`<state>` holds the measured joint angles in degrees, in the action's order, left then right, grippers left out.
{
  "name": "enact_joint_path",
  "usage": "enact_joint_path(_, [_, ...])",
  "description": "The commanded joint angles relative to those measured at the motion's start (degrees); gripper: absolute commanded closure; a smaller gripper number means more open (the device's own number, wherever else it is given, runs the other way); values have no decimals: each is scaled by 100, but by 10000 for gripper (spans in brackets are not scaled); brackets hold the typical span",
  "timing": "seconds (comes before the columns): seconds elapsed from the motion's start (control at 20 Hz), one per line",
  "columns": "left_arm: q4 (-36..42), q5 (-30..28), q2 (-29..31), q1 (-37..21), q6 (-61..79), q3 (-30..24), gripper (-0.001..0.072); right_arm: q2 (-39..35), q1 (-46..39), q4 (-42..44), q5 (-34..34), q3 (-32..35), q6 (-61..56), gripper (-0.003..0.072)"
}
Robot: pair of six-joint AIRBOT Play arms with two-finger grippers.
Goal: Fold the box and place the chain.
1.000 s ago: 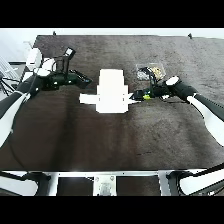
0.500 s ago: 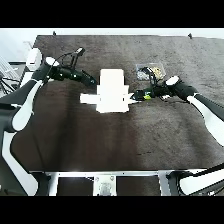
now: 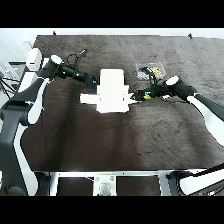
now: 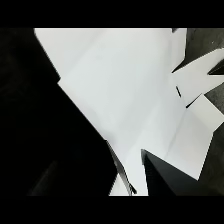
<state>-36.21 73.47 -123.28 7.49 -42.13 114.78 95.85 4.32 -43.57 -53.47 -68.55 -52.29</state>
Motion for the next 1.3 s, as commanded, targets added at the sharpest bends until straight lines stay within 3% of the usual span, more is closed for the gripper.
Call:
enact_joint_path(0.0, [22, 87, -188, -2, -136, 138, 116, -2, 7, 2, -11, -4, 11, 678])
enact_joint_path(0.4, [74, -170, -284, 378, 114, 138, 117, -2, 44, 2, -11, -2, 9, 678])
enact_joint_path(0.5, [-122, -352, -293, 424, 168, 138, 168, -2, 44, 2, -11, -2, 9, 678])
enact_joint_path(0.85, [-109, -232, -380, 407, 111, 138, 178, -2, 44, 0, -9, -2, 9, 677])
enact_joint_path(1.0, [-107, -232, -380, 407, 216, 138, 229, -2, 44, -2, -9, -2, 11, 678])
enact_joint_path(1.05, [-107, -229, -380, 407, 223, 138, 281, -2, 44, -4, -9, -2, 11, 678])
enact_joint_path(1.15, [-98, -166, -380, 407, 345, 138, 296, -2, 44, -7, -9, -2, 15, 677])
enact_joint_path(1.25, [-20, -76, -413, 407, 455, 138, 369, -2, 42, -22, -9, -2, 52, 677])
